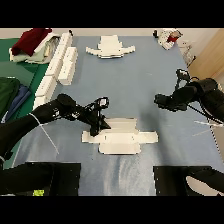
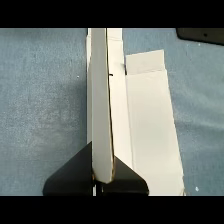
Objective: Fold the box.
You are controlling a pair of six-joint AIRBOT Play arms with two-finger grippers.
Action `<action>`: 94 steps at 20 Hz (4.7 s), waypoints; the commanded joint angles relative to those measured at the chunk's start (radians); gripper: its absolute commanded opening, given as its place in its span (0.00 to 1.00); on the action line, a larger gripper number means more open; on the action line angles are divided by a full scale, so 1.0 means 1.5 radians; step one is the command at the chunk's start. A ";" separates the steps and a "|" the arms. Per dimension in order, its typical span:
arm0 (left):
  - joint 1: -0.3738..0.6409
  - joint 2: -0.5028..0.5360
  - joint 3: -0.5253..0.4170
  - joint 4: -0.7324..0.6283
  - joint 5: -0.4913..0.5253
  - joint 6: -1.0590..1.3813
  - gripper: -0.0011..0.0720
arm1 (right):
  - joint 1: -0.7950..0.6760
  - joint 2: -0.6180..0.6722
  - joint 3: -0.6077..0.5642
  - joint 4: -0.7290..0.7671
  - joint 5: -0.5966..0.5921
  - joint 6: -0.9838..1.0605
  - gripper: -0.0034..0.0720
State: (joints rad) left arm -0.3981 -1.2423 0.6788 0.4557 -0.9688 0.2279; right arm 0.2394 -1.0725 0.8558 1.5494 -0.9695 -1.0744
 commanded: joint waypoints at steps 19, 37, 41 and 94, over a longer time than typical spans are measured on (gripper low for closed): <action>0.000 0.002 0.009 -0.004 0.018 -0.013 0.03 | 0.000 0.000 0.000 0.000 -0.011 -0.012 0.43; 0.000 -0.019 0.009 -0.004 0.019 -0.013 0.03 | 0.000 0.000 0.000 0.002 -0.012 -0.012 0.43; 0.000 -0.019 0.009 -0.004 0.018 -0.013 0.03 | 0.000 0.000 0.000 0.036 -0.028 -0.053 0.31; -0.108 0.108 -0.100 -0.039 0.156 0.045 0.03 | 0.478 0.278 -0.217 0.191 -0.135 -0.257 0.05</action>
State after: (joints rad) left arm -0.5591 -1.0809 0.5285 0.3969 -0.7353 0.2955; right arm 0.7208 -0.7197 0.6228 1.7935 -1.3109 -1.3022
